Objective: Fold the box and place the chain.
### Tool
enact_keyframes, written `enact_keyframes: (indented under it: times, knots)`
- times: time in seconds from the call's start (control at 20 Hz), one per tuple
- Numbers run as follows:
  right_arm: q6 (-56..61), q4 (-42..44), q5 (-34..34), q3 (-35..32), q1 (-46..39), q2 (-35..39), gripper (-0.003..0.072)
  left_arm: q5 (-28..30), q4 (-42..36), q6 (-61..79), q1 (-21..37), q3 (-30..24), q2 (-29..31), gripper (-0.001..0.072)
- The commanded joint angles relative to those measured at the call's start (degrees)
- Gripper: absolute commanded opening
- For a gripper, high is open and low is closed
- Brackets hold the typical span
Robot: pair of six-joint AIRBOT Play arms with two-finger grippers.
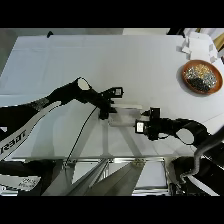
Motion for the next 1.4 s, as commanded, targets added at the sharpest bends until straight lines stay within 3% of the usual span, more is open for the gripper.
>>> enact_keyframes:
  times: [0.0,0.25,0.4,0.55,0.7,0.85,0.9,1.2,1.35]
  knots:
    - [0.0,0.6,0.3,0.6,-1.7,0.1,0.0548,-0.2,0.0,0.0,0.0,0.0,0.0,0.0010]
    - [0.2,2.0,0.3,1.2,-1.7,-0.6,0.0548,-0.3,0.0,0.0,0.0,0.0,0.0,0.0010]
    - [0.2,1.7,4.4,1.1,-1.1,2.6,0.0548,-0.3,0.0,0.0,0.0,0.0,0.0,0.0010]
    - [0.9,0.7,4.9,-2.0,4.5,9.3,0.0548,-0.3,0.0,0.0,0.0,0.0,0.0,0.0010]
    - [1.7,-2.0,4.9,-6.8,12.1,10.0,0.0551,-0.3,0.0,0.0,0.0,0.0,0.0,0.0010]
    - [4.5,-2.4,0.2,-8.1,14.3,9.0,0.0632,-0.3,0.0,0.0,0.0,0.0,0.0,0.0010]
    - [5.7,-2.4,-2.7,-8.1,14.3,7.9,0.0700,-0.3,0.0,0.0,0.0,0.0,0.0,0.0010]
    - [6.1,-2.4,-14.1,-8.0,14.3,0.7,0.0699,-0.3,0.0,0.0,0.0,0.0,0.0,0.0010]
    - [6.3,-2.4,-14.5,-8.0,14.3,0.2,0.0699,-0.3,0.0,0.0,0.0,0.0,0.0,0.0010]
